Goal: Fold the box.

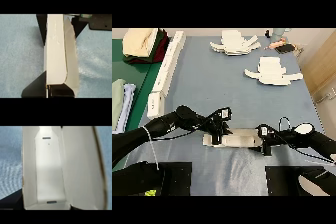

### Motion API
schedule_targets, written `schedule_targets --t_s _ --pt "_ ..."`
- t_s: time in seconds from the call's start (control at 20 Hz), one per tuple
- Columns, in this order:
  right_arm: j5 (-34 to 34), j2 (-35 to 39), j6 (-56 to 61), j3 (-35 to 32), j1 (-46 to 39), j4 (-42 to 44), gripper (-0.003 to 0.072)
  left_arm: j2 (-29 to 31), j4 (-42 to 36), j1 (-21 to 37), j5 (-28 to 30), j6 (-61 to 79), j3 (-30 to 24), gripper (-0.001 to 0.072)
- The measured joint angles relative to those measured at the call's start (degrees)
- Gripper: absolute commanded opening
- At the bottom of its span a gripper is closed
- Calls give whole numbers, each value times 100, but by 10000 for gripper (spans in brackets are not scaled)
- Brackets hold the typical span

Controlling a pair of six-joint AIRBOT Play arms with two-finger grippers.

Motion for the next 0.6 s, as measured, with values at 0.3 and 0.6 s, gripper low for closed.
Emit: schedule_targets --t_s 0.3,0.6 --pt "-31 0 24 2 0 -195 607 2 0 0 15 0 0 18" --pt "-197 -4 258 -4 0 -293 607 0 -2 0 24 0 0 18"
